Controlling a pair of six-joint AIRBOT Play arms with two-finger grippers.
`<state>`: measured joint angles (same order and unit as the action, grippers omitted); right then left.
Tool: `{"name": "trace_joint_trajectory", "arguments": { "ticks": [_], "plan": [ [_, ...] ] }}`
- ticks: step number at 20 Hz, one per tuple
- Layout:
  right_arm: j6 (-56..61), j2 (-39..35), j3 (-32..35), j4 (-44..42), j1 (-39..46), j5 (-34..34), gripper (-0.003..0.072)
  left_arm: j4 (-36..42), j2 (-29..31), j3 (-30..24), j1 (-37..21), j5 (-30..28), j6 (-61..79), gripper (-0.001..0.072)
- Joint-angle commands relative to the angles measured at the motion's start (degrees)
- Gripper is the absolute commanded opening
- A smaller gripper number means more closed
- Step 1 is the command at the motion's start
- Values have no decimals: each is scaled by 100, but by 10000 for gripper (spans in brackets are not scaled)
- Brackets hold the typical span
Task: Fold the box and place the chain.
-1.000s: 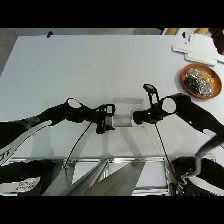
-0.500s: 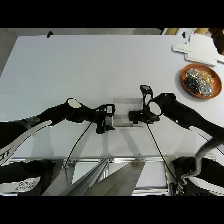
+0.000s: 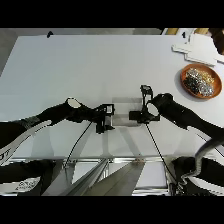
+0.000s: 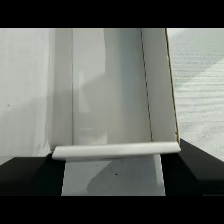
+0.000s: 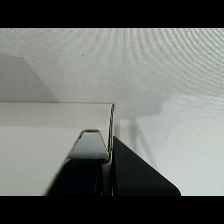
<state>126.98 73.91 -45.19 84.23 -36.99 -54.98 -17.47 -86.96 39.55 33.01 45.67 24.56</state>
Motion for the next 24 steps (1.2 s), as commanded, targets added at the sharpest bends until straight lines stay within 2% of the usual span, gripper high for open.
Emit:
{"name": "trace_joint_trajectory", "arguments": {
  "ticks": [1,2,3,4,12,21,24],
  "plan": [
    [197,4,-4,-39,-9,66,19,7,-4,4,4,0,2,151],
    [201,4,-4,-26,-9,61,20,7,-4,4,4,0,0,151],
    [197,2,-4,-13,-9,61,115,7,-4,4,4,-2,0,151],
    [197,2,-4,2,-9,59,267,7,-4,4,4,0,2,151],
    [415,4,-4,562,-9,-208,271,7,-4,4,4,0,2,151],
    [457,79,-4,553,-136,22,256,4,-4,4,4,-2,2,151],
    [455,186,-4,553,-151,-149,252,7,-4,4,4,0,2,151]
  ]
}}
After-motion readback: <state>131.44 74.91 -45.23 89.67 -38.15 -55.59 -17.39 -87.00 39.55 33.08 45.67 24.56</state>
